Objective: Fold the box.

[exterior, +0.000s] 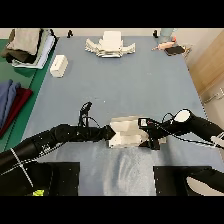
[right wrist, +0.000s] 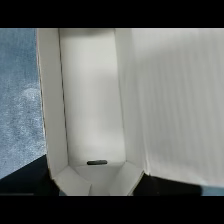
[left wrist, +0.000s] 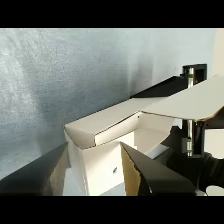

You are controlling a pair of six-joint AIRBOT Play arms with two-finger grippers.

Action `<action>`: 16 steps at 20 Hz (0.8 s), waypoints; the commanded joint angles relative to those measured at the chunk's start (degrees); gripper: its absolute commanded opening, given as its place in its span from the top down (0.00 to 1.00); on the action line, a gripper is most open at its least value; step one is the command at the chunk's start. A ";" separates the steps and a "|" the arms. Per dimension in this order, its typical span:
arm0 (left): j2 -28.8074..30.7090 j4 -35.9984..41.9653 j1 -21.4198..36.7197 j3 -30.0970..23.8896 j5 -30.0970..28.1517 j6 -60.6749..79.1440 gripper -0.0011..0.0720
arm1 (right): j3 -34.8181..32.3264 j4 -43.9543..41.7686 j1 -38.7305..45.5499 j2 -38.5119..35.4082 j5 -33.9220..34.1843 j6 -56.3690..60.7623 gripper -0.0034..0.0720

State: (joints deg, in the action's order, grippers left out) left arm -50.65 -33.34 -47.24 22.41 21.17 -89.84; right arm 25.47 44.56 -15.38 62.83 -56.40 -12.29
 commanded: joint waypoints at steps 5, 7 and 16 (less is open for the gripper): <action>-3.39 -2.86 -2.49 4.76 6.21 -4.63 0.30 | 0.04 -0.02 0.04 -0.04 -0.04 0.02 0.26; -6.88 -6.03 -4.13 7.19 8.02 -9.14 0.30 | 0.04 -0.02 0.02 -0.04 -0.04 0.02 0.26; -17.53 -40.35 -11.28 23.69 22.40 -41.27 0.30 | 0.04 -0.02 0.02 -0.04 -0.04 0.04 0.26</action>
State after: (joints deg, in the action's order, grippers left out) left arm -65.54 -62.04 -56.58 41.36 38.28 -120.42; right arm 25.47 44.53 -15.38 62.83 -56.42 -12.19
